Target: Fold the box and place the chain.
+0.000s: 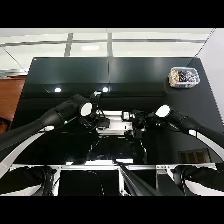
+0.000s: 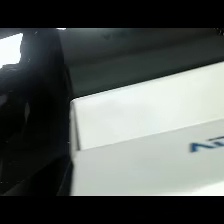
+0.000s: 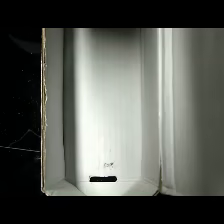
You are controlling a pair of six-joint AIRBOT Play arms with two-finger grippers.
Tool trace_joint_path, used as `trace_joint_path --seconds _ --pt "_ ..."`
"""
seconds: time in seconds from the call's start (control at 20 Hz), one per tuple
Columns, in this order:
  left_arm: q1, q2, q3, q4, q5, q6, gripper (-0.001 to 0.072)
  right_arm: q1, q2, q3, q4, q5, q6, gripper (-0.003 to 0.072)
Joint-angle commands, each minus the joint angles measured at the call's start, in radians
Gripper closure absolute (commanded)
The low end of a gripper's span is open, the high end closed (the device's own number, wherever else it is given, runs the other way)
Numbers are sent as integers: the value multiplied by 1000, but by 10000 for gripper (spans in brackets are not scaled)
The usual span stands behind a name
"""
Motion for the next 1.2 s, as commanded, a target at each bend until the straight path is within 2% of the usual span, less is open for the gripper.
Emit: trace_joint_path --seconds 0.0,0.05,0.1,0.35,0.45,0.6,0.65,0.7,0.85,0.9,0.95,1.0,1.05,1.15 --pt "-26 -20 23 41 -26 -101 363 0 0 0 0 0 0 672" --pt "-26 -26 23 53 -48 -117 410 0 0 0 0 0 0 672" --pt "-26 -31 23 58 -63 -117 427 0 0 0 0 0 0 672" --pt "-26 -32 24 58 -61 -177 432 0 0 0 0 0 0 672" --pt "-26 -32 31 58 -61 -177 490 0 0 0 0 0 0 672" --pt "-26 -34 37 58 -61 -199 492 0 0 0 0 0 0 672" --pt "-26 -35 37 58 -62 -206 621 0 0 0 0 0 0 672" --pt "-26 -35 37 58 -62 -210 683 0 0 0 0 0 0 672" --pt "-27 -35 37 54 -63 -217 683 0 0 0 0 0 0 672" --pt "-27 -35 38 50 -63 -217 647 0 0 0 0 0 0 672" --pt "-28 -35 42 51 -68 -217 443 0 0 0 0 0 0 672" --pt "-30 -35 47 51 -70 -217 269 0 0 0 0 0 0 672" --pt "-31 -35 53 52 -70 -217 229 0 0 0 0 0 0 672" --pt "-31 -35 61 61 -69 -218 229 0 0 0 0 0 0 672"
